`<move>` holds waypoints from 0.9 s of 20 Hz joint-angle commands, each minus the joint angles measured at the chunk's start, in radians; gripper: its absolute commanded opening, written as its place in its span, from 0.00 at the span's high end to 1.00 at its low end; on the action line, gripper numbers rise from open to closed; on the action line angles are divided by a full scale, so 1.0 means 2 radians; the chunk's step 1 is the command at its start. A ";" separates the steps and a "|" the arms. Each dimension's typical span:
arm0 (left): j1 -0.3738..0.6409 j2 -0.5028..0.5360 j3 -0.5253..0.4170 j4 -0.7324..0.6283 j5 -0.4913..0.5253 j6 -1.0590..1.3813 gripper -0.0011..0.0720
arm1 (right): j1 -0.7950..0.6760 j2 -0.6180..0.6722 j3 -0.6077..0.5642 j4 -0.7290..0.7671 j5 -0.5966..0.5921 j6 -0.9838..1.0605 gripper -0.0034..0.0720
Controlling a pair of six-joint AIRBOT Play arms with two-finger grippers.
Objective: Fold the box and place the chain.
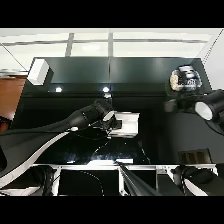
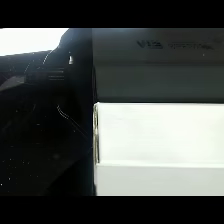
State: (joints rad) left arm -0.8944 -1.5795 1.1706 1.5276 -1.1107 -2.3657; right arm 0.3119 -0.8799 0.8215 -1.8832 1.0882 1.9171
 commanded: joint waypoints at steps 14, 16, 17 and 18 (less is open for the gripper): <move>0.000 0.000 0.000 0.000 0.000 0.001 0.95 | -0.227 -0.458 0.427 0.190 0.000 0.014 0.20; 0.000 0.000 0.000 0.000 0.000 0.001 0.95 | -0.234 -0.476 0.447 0.185 0.000 0.022 0.20; 0.000 0.000 0.000 0.000 0.000 0.001 0.95 | -0.239 -0.477 0.447 0.173 -0.010 0.023 0.21; 0.000 0.000 0.000 0.000 0.000 0.001 0.95 | -0.245 -0.478 0.447 0.159 -0.012 0.027 0.21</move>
